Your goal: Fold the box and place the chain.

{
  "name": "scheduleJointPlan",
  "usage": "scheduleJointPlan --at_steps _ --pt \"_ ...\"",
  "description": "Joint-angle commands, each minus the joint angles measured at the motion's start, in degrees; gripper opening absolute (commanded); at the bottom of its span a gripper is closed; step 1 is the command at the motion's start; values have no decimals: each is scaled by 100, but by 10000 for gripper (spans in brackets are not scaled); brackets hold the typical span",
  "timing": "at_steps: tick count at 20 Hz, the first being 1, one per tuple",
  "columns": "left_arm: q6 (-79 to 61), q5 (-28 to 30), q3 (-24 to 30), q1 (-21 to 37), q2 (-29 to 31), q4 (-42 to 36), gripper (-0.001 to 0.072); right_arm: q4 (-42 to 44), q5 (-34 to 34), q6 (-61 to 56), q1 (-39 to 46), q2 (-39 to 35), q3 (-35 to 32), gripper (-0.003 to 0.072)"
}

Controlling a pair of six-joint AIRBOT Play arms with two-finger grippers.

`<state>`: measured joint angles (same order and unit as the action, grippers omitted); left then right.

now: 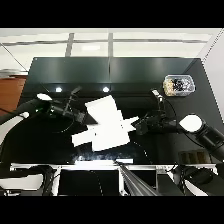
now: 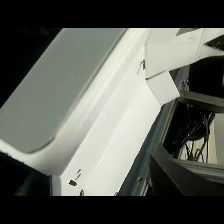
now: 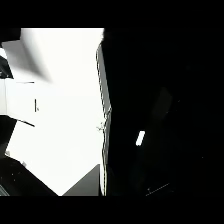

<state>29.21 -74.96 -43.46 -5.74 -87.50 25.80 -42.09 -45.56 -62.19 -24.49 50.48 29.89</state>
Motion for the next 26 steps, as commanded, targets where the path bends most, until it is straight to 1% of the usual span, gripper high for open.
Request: scheduleJointPlan --at_steps 1,2,3,4,5,6,7,8,9,12,14,17,18,19,20,21,23,25,26 --pt "-595 -859 -380 -92 -463 79 689 -15 -70 0 -2 -2 -4 25" --pt "-592 -949 -448 -92 -555 79 637 -17 -70 0 -2 -2 -4 26" --pt "-592 -1005 -518 -92 -662 90 542 -17 -68 2 -2 -2 -4 26" --pt "-592 -1014 -562 -92 -743 103 486 -20 -68 0 -2 -2 -4 26" --pt "-595 -1005 -575 -98 -809 103 484 -20 -68 0 -2 -2 -4 26" --pt "-599 -999 -586 -105 -844 149 422 -20 -68 0 -2 -2 -4 26" --pt "-702 -990 -597 -105 -848 264 326 -17 -68 0 -2 -2 -4 26" --pt "-822 -988 -599 -103 -848 358 254 -20 -68 0 -2 -2 -4 26" --pt "-828 -977 -599 -103 -848 433 227 -26 -68 0 -2 -2 -4 26" --pt "-828 -1034 -599 -103 -848 472 221 -153 -66 -17 -2 -2 -4 26" --pt "-942 -1119 -599 -105 -848 656 32 -173 -52 -22 -2 -2 -4 25" --pt "-977 -1202 -601 -105 -844 743 30 -175 -48 -22 -2 -2 -4 26" --pt "-977 -1189 -601 -114 -835 743 30 -175 -50 -22 -2 -2 -2 60" --pt "-977 -1180 -625 -120 -822 763 29 -177 -50 -22 26 -2 -2 342" --pt "-977 -1178 -675 -142 -782 791 28 -216 -66 -70 122 -9 2 684" --pt "-975 -1174 -734 -179 -717 813 28 -297 -157 -103 289 -17 37 705" --pt "-975 -1027 -866 -308 -417 938 26 -734 -562 -103 844 -59 273 705" --pt "-977 -706 -894 -540 94 1108 26 -1329 -966 -98 1504 -136 693 705" --pt "-988 -546 -883 -728 448 1252 26 -1696 -1054 -92 1827 -170 918 705"
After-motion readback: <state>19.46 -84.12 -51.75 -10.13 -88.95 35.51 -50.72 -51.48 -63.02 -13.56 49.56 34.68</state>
